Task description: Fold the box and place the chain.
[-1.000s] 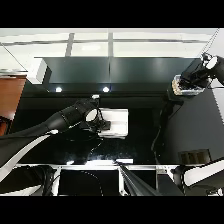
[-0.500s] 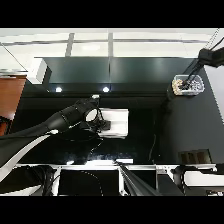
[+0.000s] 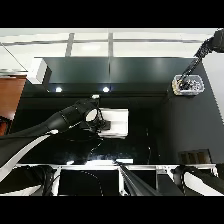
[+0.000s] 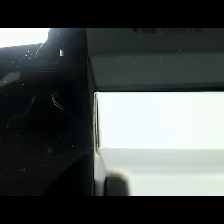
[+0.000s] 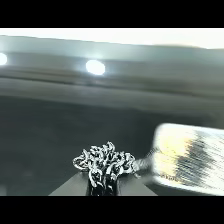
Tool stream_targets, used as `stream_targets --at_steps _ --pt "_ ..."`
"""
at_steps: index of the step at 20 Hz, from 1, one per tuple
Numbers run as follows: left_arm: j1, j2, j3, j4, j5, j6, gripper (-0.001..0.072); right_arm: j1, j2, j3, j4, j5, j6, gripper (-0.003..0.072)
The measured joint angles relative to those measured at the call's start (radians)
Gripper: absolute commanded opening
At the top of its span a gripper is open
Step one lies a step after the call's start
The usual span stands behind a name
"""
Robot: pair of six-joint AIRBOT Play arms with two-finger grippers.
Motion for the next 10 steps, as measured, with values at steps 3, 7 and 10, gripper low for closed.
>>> stream_targets --at_steps 3,7,10 --pt "0.000 0.000 0.000 0.000 -0.001 0.000 0.0028 0.010 0.064 0.000 0.150 0.048 -0.051 0.0002" --pt "0.000 0.000 0.000 0.000 -0.002 0.000 0.0028 0.019 0.111 0.000 0.334 0.115 -0.105 0.0003" --pt "0.000 0.000 0.000 0.000 -0.001 0.000 0.0028 0.067 0.123 -0.013 0.407 0.196 -0.144 0.0003"
